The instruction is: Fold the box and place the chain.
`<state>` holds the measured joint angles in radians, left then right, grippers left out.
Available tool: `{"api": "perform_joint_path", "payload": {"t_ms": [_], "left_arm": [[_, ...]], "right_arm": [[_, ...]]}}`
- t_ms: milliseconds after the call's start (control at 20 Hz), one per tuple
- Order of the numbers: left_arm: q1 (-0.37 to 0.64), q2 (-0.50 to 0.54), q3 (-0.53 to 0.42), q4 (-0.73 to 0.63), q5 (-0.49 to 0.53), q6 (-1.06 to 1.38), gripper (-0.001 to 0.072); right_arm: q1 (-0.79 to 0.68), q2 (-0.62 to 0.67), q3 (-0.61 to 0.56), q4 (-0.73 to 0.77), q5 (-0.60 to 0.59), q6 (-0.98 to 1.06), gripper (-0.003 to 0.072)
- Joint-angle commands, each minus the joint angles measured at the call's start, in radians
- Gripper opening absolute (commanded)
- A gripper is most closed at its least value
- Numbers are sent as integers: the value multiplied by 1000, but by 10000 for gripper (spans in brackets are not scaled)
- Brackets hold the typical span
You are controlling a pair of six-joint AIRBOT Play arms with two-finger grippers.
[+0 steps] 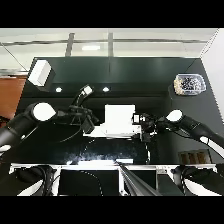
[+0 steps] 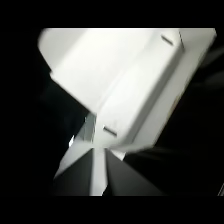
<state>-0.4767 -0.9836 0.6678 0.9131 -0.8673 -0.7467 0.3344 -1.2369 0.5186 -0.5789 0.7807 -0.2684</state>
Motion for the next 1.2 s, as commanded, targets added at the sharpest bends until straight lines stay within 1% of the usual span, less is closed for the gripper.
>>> {"api": "perform_joint_path", "payload": {"t_ms": [0,150,250,300,400,550,600,650,750,850,900,950,1000,1050,1100,1150], "left_arm": [[0,61,-76,29,-36,179,710],[-23,19,-111,28,71,377,705],[-29,-32,-112,27,101,565,704],[-29,-62,-111,16,121,613,696],[-29,-124,-109,5,160,616,691],[-42,-188,-103,-39,162,639,675],[-51,-190,-103,-53,182,639,617],[-61,-190,-102,-78,202,640,599],[-84,-190,-102,-134,214,666,596],[-108,-190,-102,-147,215,684,596],[-118,-190,-102,-148,226,691,582],[-127,-190,-102,-151,248,691,502],[-133,-190,-102,-158,265,690,479],[-134,-190,-102,-169,269,691,475],[-133,-190,-102,-174,264,690,391],[-133,-190,-102,-174,255,690,324]], "right_arm": [[0,0,0,0,1,0,229],[0,0,0,0,1,0,229],[0,0,0,0,1,0,229],[0,0,0,0,1,0,229],[0,0,0,0,1,0,229],[0,0,0,0,1,0,229],[0,0,0,0,1,0,229],[0,0,0,0,1,0,229],[0,0,0,0,1,0,229],[0,0,0,0,1,0,229],[0,0,0,0,1,0,229],[0,0,0,0,1,0,229],[0,0,0,0,1,0,229],[0,0,0,0,1,0,229],[0,0,0,0,1,0,229],[0,0,0,0,1,0,229]]}}
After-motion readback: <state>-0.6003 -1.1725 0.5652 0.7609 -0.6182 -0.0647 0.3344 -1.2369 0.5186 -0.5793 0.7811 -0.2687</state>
